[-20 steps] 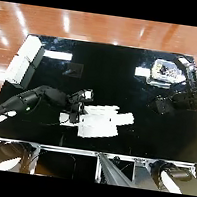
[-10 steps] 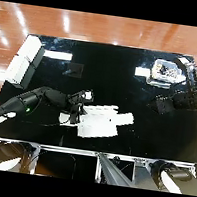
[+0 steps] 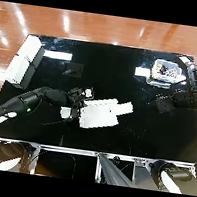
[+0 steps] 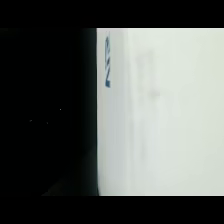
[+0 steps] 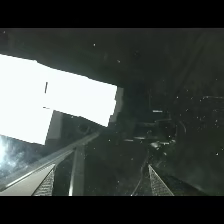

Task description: Fold the box and place the chain.

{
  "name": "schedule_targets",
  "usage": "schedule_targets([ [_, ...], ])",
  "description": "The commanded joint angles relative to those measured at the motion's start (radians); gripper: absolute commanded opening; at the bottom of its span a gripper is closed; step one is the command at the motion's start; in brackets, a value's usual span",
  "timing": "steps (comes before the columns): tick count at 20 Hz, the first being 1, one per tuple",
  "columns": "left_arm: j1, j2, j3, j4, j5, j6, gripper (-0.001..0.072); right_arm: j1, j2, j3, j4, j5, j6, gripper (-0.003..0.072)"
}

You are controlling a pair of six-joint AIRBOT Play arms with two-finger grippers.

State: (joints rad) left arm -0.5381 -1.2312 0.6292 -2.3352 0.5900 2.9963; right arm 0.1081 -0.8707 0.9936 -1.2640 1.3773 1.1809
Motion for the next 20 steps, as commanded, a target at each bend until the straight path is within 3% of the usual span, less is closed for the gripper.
schedule_targets([
  [1, -0.025, -0.006, 0.003, 0.075, 0.016, 0.007, 0.0019, 0.0, -0.001, 0.0, -0.029, -0.014, 0.0, 0.0695],
  [4, -0.058, -0.006, 0.006, 0.103, 0.075, 0.007, 0.0019, 0.0, -0.001, 0.0, -0.09, -0.011, 0.0, 0.0695],
  [20, -0.06, -0.006, 0.026, 0.102, 0.057, 0.007, 0.0019, 0.0, -0.002, 0.0, -0.128, -0.012, -0.01, 0.0695],
])
